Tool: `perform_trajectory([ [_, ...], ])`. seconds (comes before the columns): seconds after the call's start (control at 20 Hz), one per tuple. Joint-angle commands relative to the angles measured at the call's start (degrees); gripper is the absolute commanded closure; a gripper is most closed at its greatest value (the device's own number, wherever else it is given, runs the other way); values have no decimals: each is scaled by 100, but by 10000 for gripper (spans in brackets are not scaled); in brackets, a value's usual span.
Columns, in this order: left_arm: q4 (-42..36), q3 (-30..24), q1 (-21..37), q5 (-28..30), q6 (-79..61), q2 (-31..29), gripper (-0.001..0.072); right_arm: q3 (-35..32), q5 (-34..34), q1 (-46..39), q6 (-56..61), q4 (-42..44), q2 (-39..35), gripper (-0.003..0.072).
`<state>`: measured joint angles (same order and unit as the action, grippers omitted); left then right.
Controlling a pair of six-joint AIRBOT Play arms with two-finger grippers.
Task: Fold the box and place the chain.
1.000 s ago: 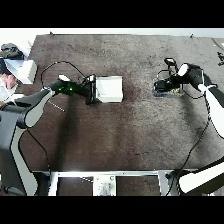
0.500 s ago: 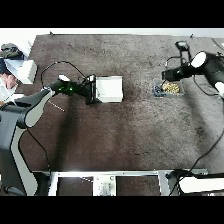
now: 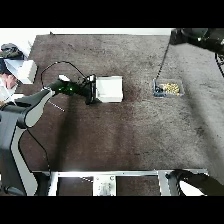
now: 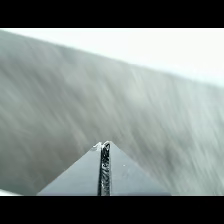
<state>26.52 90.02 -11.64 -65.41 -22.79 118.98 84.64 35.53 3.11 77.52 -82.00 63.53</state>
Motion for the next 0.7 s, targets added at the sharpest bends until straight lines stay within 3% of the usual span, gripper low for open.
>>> perform_trajectory([
  [0.0,2,-2,2,2,0,2,357,197,-918,905,2,2,-149,696],
  [0.3,2,-2,2,2,0,2,357,481,-1025,1923,4,289,890,695],
  [0.65,2,-2,2,2,0,2,358,286,-350,2240,57,1104,2063,696],
])
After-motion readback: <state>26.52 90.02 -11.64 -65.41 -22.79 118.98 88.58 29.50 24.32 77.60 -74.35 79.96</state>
